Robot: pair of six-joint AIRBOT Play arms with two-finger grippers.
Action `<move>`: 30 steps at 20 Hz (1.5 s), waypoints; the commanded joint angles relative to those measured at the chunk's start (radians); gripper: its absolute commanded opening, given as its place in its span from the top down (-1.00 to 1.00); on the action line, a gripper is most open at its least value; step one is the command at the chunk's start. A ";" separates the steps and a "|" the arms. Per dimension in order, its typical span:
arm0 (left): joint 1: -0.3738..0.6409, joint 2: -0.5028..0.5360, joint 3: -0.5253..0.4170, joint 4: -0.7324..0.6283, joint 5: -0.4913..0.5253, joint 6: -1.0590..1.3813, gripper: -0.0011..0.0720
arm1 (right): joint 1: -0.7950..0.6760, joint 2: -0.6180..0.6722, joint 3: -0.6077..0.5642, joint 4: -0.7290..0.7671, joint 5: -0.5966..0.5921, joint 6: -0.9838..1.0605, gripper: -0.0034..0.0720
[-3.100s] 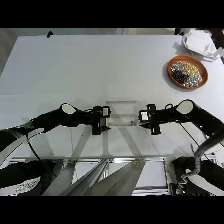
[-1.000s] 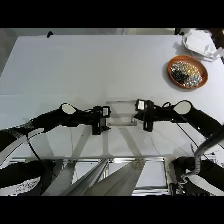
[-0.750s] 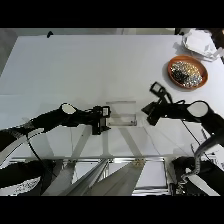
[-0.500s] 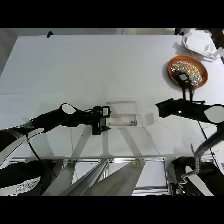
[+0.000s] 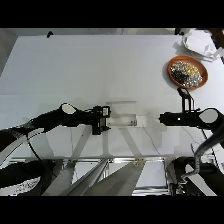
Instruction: Fold the box and place the chain.
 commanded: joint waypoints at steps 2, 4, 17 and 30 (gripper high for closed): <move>0.000 0.001 0.000 0.000 0.000 0.000 0.23 | 0.008 -0.143 -0.017 0.191 -0.008 -0.155 0.88; 0.000 0.001 0.000 0.000 0.000 0.000 0.23 | 0.038 -0.198 -0.017 0.248 -0.010 -0.204 0.88; 0.000 0.001 0.000 0.000 0.000 0.000 0.23 | 0.150 -0.208 -0.016 0.417 -0.067 -0.312 0.70; 0.000 0.001 0.000 0.000 0.000 0.000 0.23 | 0.150 -0.099 -0.016 0.517 0.031 -0.362 0.12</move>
